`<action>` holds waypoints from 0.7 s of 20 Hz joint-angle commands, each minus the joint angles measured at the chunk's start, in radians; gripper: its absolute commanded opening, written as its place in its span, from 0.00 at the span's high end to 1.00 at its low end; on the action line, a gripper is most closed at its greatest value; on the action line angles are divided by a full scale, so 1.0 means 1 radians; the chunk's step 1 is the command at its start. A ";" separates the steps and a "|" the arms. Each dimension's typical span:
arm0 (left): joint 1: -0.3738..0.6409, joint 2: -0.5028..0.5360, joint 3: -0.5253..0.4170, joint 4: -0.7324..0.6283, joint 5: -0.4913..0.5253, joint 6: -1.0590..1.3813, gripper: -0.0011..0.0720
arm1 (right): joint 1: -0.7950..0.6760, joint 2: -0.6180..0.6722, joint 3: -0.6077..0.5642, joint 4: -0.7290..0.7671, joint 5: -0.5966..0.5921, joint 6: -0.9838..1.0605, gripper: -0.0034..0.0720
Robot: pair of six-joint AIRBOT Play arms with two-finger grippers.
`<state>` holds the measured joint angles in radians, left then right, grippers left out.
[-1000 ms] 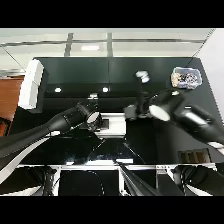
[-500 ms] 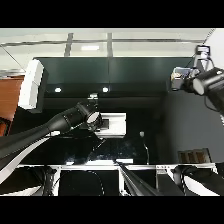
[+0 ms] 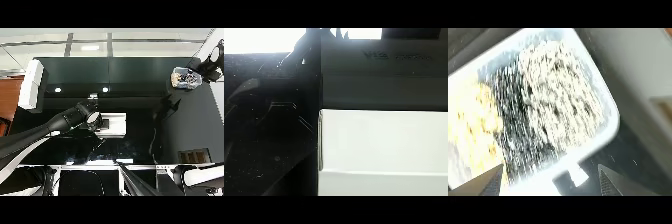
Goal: Fold the box and place the chain.
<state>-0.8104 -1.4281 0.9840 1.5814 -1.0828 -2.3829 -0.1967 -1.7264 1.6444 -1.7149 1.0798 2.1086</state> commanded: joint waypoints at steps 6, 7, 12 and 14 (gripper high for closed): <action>0.000 0.001 0.001 0.000 0.000 0.000 0.94 | -0.074 -0.286 0.276 0.099 0.075 0.008 0.00; 0.000 0.001 0.001 0.000 0.000 0.000 0.94 | -0.076 -0.296 0.276 0.099 0.071 0.008 0.00; 0.000 0.001 0.001 0.000 0.000 0.000 0.94 | -0.080 -0.324 0.276 0.089 0.062 0.008 0.25; 0.000 0.001 0.001 0.000 0.001 0.000 0.94 | -0.080 -0.320 0.280 0.091 0.066 -0.001 0.82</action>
